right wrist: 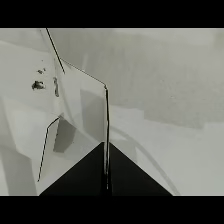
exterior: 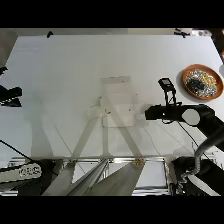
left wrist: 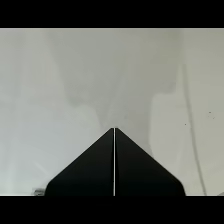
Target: Fold the box and place the chain.
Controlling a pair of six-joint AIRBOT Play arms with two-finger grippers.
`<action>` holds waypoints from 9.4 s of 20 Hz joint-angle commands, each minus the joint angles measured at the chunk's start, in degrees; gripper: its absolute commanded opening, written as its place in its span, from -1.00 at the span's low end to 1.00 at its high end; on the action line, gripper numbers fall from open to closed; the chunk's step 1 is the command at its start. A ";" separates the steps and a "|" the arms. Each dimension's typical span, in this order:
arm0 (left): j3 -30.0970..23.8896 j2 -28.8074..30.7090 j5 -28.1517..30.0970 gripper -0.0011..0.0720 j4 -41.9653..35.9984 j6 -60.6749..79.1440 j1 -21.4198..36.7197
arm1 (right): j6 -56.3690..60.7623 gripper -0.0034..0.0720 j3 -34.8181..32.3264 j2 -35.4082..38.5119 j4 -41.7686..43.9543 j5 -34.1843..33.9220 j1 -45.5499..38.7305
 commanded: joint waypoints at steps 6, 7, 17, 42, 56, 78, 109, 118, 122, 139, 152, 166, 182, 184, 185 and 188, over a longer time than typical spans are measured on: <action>-0.04 -0.20 7.26 -0.94 -28.87 15.19 -0.22 | 4.37 -0.88 -2.32 -0.59 -1.18 -4.90 1.84; -0.07 -0.48 6.12 -0.92 -32.50 20.31 -0.83 | 4.37 -0.88 -2.29 -0.66 -1.20 -4.98 1.84; -1.40 -8.48 11.43 0.55 -39.41 55.71 -35.41 | 4.39 -0.87 -2.29 -0.76 1.70 -4.50 1.84; -1.33 -21.73 12.17 0.40 -64.87 79.12 -42.73 | 4.26 -0.87 -2.29 -0.76 2.25 -1.70 1.84; -1.18 -21.81 8.59 -0.96 -57.35 80.21 -43.30 | 4.24 -0.87 -2.29 -0.74 2.19 -0.50 1.84; -23.89 7.82 27.50 -0.97 -59.25 88.98 -52.11 | 5.53 0.01 4.37 32.74 -12.87 32.79 1.77; -23.89 -6.88 34.51 -0.96 -77.55 104.19 -54.01 | 6.80 0.01 3.76 31.63 -13.07 28.24 1.79; -23.58 -7.87 33.22 -0.97 -65.53 101.31 -54.01 | 6.99 0.01 3.76 31.63 -12.79 27.85 1.79; -23.04 -7.87 33.31 -0.97 -65.59 100.72 -54.01 | 6.97 0.01 3.76 31.63 -12.81 27.85 1.79; -23.04 -7.87 33.29 -0.94 -65.59 100.72 -54.01 | -0.72 0.00 2.69 31.61 -14.19 26.56 1.77; -23.04 -7.87 33.29 -0.94 -65.59 100.72 -54.01 | -42.69 -0.60 0.42 14.62 -5.66 23.28 1.79; -23.04 -7.87 33.27 -0.94 -65.61 100.72 -54.01 | -62.60 1.00 -13.09 22.56 5.84 7.08 6.99; -23.04 -7.87 33.27 -0.94 -65.66 100.72 -54.01 | -62.05 0.87 -17.90 7.74 6.36 -15.67 19.10; -23.04 -7.87 33.27 -0.94 -65.66 100.72 -54.01 | -60.22 0.86 -17.88 7.21 6.32 -17.79 19.10; -23.04 -7.87 33.27 -0.94 -65.64 100.72 -54.01 | -59.43 0.86 -17.88 7.10 6.36 -18.80 19.10; -23.04 -7.87 33.27 -0.94 -65.64 100.72 -54.01 | -58.58 0.86 -17.81 7.13 6.60 -19.85 19.10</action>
